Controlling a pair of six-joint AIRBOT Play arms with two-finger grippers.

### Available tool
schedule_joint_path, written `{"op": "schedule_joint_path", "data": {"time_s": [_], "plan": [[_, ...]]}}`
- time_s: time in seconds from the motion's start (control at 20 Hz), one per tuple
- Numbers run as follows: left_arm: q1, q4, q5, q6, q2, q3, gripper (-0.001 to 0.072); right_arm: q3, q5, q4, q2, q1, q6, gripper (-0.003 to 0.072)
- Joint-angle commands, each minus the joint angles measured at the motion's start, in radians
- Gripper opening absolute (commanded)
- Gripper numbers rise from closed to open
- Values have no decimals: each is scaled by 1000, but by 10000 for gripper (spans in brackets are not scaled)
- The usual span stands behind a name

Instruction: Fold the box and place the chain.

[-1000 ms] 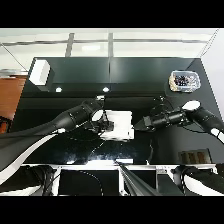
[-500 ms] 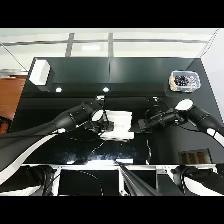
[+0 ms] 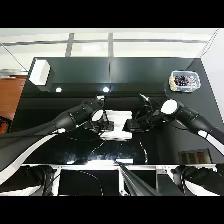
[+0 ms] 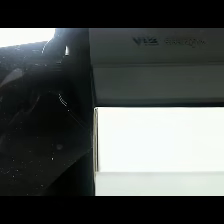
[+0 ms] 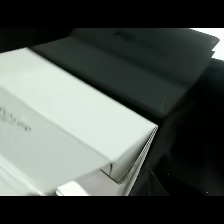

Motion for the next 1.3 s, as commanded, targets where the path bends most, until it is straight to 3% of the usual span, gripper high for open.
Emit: {"op": "schedule_joint_path", "data": {"time_s": [0.0, 0.05, 0.4, 0.45, 0.7, 0.8, 1.0, 1.25], "plan": [[0, 0, 0, 1, 0, 0, 30, 69, -60, -239, -1, 105, 300, 621], [0, 0, 0, 1, 0, 0, 29, 83, -62, -303, -1, 133, 375, 521], [0, 4, 1, 2, 0, 0, 30, 99, -61, -575, -7, 296, 777, 424], [0, 8, 0, 2, 0, 0, 30, 99, -66, -579, -14, 311, 785, 348], [0, 23, -2, 1, 0, 0, 30, 107, -61, -583, -54, 334, 852, 343], [0, 23, -2, 1, 0, 0, 30, 130, -43, -612, -64, 334, 865, 265], [0, 23, -2, 1, 0, 0, 30, 202, 66, -654, -126, 334, 877, 264], [0, 23, -5, 1, 0, 0, 30, 213, 90, -665, -142, 334, 920, 233]]}}
